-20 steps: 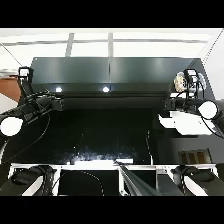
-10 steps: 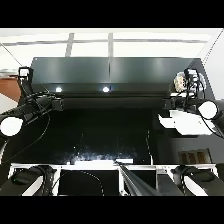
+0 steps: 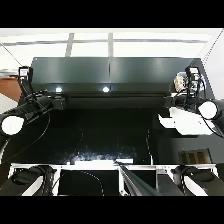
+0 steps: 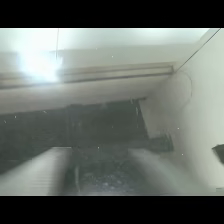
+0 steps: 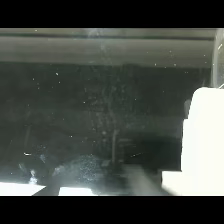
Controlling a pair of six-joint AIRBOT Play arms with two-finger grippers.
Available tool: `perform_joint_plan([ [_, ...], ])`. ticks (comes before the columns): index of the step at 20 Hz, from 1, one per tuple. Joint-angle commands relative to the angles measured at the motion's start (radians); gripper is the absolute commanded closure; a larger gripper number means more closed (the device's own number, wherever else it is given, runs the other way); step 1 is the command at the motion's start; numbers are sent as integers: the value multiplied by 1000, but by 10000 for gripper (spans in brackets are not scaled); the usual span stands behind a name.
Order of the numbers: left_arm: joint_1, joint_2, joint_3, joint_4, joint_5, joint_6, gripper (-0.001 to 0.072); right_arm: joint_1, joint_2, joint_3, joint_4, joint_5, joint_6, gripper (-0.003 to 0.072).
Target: Fold the box and place the chain.
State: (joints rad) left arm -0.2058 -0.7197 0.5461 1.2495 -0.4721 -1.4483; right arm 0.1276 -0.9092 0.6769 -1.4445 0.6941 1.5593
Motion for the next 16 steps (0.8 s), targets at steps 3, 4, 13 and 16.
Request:
perform_joint_plan([
  [3,1,-45,0,-8,-42,0,9,-89,0,10,-9,83,25,-33],
  [4,1,-50,0,-8,-52,0,9,-161,0,25,-16,115,25,-33],
  [13,-1,-55,0,-6,-83,5,9,-1057,-45,90,-26,63,212,-32],
  [16,-1,-56,0,-5,-80,4,9,-1219,-142,121,142,147,91,-33],
])
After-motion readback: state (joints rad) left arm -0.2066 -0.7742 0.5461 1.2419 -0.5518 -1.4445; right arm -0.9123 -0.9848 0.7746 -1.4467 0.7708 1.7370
